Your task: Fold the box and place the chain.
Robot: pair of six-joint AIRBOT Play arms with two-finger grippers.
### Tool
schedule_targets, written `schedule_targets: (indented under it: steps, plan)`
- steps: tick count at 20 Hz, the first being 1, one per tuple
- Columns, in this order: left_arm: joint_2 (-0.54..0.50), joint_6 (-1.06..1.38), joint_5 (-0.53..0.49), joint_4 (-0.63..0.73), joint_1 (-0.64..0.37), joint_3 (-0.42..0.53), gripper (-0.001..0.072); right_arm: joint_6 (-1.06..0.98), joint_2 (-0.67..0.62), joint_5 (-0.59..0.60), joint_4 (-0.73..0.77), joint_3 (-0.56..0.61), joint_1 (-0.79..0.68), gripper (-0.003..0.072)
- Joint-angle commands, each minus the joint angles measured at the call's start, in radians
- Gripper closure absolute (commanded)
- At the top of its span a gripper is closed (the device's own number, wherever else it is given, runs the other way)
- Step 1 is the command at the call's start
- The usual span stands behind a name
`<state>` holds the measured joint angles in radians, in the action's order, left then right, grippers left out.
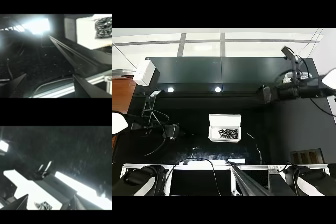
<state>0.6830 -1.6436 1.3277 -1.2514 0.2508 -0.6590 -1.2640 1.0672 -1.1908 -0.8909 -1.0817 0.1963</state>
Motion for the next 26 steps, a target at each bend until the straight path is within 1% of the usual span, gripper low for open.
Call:
schedule_targets:
  steps: [1,3,4,6,7,9,13,16,19,22,23,26]
  plan:
    - [-0.015,0.037,-0.034,0.031,-0.073,0.047,0.0005,-0.042,0.123,0.005,-0.087,-0.142,0.048,-0.0015]
    - [-0.012,0.04,-0.058,0.034,-0.094,0.047,0.0006,-0.042,0.186,0.006,-0.092,-0.193,0.063,-0.0015]
    - [-0.007,0.04,-0.067,0.036,-0.095,0.047,0.0006,-0.042,0.203,0.014,-0.085,-0.2,0.074,-0.0016]
    - [0.009,0.04,-0.068,0.056,-0.093,0.047,0.001,-0.042,0.224,0.032,-0.045,-0.2,0.104,-0.0016]
    - [0.014,0.04,-0.068,0.071,-0.093,0.048,0.0011,-0.04,0.226,0.031,-0.049,-0.2,0.124,-0.0016]
    - [0.016,0.041,-0.064,0.082,-0.093,0.051,0.0011,-0.006,0.227,-0.002,-0.062,-0.2,0.162,-0.0016]
    - [0.016,0.047,-0.022,0.08,-0.093,0.051,0.0023,0.031,0.252,0.008,-0.193,-0.195,0.274,-0.0016]
    - [0.016,0.069,-0.035,0.082,-0.093,0.051,0.0021,0.03,0.297,0.013,-0.267,-0.195,0.335,-0.0016]
    - [0.016,0.07,-0.033,0.082,-0.093,0.051,0.002,0.018,0.328,0.013,-0.266,-0.195,0.343,-0.0017]
    - [0.016,0.07,-0.034,0.082,-0.093,0.051,0.002,0.029,0.344,-0.046,-0.28,-0.195,0.354,-0.0017]
    - [0.016,0.069,-0.032,0.082,-0.093,0.051,0.002,0.026,0.344,-0.048,-0.3,-0.195,0.354,-0.0017]
    - [0.016,0.069,-0.019,0.082,-0.093,0.051,0.002,0.026,0.344,-0.043,-0.298,-0.195,0.35,-0.0017]
